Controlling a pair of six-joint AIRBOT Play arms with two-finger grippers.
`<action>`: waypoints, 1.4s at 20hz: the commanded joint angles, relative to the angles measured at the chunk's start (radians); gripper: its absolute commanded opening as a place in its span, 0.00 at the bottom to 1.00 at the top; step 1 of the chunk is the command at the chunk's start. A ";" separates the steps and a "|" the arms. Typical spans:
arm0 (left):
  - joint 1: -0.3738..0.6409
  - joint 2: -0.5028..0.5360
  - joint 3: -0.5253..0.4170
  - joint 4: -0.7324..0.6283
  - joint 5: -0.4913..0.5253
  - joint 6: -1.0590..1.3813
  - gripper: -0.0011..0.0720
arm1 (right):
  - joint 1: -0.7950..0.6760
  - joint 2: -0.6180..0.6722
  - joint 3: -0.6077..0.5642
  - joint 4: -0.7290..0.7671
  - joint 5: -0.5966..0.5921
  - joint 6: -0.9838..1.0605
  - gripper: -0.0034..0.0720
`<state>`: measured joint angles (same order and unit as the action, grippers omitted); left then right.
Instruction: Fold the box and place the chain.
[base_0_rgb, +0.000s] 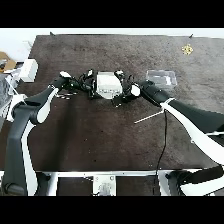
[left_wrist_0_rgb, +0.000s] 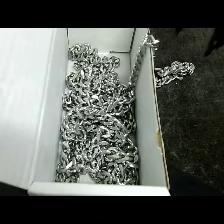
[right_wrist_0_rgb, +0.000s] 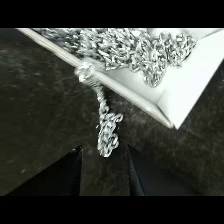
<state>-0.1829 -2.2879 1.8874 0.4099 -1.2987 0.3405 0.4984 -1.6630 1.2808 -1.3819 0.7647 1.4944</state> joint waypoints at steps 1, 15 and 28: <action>0.000 0.000 0.000 0.000 0.000 0.000 0.32 | 0.001 -0.061 0.013 -0.021 -0.012 -0.002 0.47; 0.000 0.000 0.000 0.000 0.000 0.000 0.32 | 0.016 0.062 0.026 -0.027 -0.035 0.002 0.05; 0.000 0.000 0.000 0.000 0.000 0.000 0.32 | 0.012 0.067 0.225 -0.068 -0.167 0.001 0.54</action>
<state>-0.1829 -2.2879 1.8874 0.4099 -1.2991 0.3405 0.5114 -1.5703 1.4918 -1.4235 0.5797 1.4948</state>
